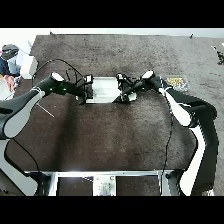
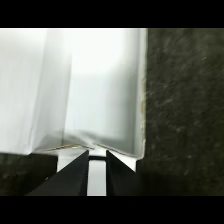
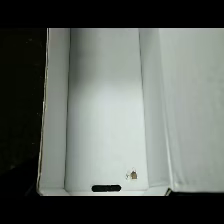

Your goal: Fold the box and place the chain.

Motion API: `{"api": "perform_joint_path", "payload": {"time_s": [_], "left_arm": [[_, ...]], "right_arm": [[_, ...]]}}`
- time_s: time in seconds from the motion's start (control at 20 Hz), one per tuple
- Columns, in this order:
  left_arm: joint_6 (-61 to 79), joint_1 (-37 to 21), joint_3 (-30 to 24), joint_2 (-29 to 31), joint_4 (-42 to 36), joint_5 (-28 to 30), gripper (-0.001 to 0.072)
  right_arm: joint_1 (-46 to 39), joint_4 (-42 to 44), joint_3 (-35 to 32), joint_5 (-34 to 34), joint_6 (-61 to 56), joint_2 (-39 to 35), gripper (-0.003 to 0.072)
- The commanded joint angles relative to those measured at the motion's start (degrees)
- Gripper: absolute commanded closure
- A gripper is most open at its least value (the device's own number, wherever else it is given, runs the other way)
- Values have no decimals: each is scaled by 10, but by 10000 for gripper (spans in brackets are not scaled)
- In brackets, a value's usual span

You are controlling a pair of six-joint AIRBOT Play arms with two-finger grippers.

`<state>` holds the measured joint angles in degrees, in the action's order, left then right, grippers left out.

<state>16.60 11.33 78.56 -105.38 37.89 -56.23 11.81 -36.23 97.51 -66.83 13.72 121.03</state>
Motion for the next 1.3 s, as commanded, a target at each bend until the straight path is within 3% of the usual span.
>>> {"api": "perform_joint_path", "payload": {"time_s": [0.0,0.45,0.55,0.8,0.85,0.9,1.1,1.2,1.25], "left_arm": [[28,0,0,-7,-41,-34,574],[64,0,0,-23,-96,-16,572],[64,0,0,-23,-96,-12,454],[63,0,0,-27,-97,1,451],[64,0,0,-28,-98,-5,360],[61,0,0,-28,-105,-6,147],[59,0,0,-28,-110,3,137],[57,0,0,-28,-111,7,25],[57,0,0,-28,-111,9,26]], "right_arm": [[0,0,0,0,0,0,345],[0,0,0,0,0,0,345],[0,0,0,0,0,0,345],[0,0,0,0,0,0,345],[0,0,0,0,0,0,345],[0,0,0,0,0,0,345],[0,0,0,0,0,0,345],[0,0,0,0,0,0,345],[0,0,0,0,0,0,345]]}}
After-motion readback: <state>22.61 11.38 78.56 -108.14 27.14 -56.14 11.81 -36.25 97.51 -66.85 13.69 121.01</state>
